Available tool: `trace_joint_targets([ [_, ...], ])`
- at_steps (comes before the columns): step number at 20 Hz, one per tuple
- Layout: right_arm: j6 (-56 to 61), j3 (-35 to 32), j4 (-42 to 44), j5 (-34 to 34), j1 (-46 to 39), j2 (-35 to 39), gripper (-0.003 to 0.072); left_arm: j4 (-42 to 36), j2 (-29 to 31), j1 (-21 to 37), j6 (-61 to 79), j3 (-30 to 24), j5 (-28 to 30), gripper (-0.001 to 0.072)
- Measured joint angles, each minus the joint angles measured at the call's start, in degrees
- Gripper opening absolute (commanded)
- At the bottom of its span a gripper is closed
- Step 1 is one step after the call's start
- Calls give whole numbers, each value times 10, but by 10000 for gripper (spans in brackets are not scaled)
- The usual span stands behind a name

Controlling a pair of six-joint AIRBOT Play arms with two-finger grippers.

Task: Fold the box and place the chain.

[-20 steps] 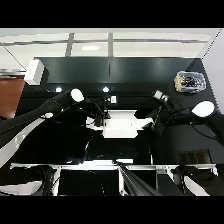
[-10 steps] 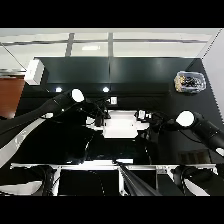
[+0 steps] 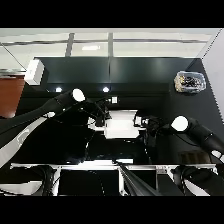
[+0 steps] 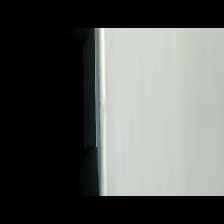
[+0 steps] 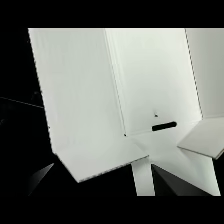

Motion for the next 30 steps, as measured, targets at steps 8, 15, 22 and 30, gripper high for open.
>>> trace_joint_targets([
  [8, -2, 17, 59, -84, 16, 3, 697, 4, -3, 0, 0, 0, -12, 26],
  [15, -2, 57, 9, -90, 12, 12, 697, 3, -3, 0, -1, 0, -13, 26],
  [22, -16, 63, 21, -66, -14, 7, 697, 3, -3, 0, 0, 0, -13, 26],
  [30, -139, 63, 143, -41, -21, -40, 697, 4, -3, 0, 1, 0, -12, 26],
])
